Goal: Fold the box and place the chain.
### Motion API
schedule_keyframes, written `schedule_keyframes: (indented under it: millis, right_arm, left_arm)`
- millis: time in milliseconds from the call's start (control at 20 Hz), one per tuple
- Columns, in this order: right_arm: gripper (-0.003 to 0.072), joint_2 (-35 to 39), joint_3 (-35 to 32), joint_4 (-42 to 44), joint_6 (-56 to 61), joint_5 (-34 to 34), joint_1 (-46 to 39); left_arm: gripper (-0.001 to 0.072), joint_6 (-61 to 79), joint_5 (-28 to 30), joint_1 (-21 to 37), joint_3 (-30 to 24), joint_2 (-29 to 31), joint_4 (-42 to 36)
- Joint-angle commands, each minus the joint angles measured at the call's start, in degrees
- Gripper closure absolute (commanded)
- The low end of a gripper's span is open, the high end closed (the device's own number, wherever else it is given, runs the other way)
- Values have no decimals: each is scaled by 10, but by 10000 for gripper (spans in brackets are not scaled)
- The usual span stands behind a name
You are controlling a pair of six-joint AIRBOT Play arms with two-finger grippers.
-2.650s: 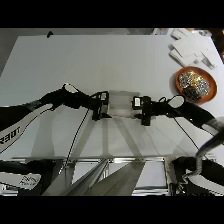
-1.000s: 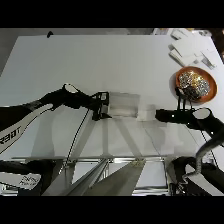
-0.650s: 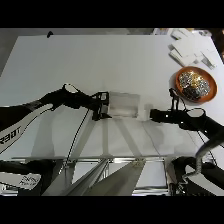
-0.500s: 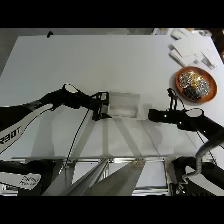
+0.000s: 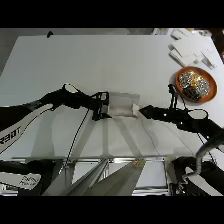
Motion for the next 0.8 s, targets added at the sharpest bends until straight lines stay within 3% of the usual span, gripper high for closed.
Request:
schedule_keyframes:
  millis: [0,250,350,500,600,750]
  right_arm:
    - [342,6,3,25,3,0,12]
    - [342,-13,25,-33,78,-15,49]
    - [342,-24,68,-117,151,-10,70]
    - [284,-58,132,-302,388,13,110]
    - [284,-74,165,-413,495,28,143]
    - [284,-104,209,-503,591,64,179]
  left_arm:
    - [622,0,0,0,0,0,0]
    - [622,0,0,0,0,0,0]
    - [622,0,0,0,0,0,0]
    - [622,0,0,0,0,0,0]
    - [622,0,0,0,0,0,0]
    - [622,0,0,0,0,0,0]
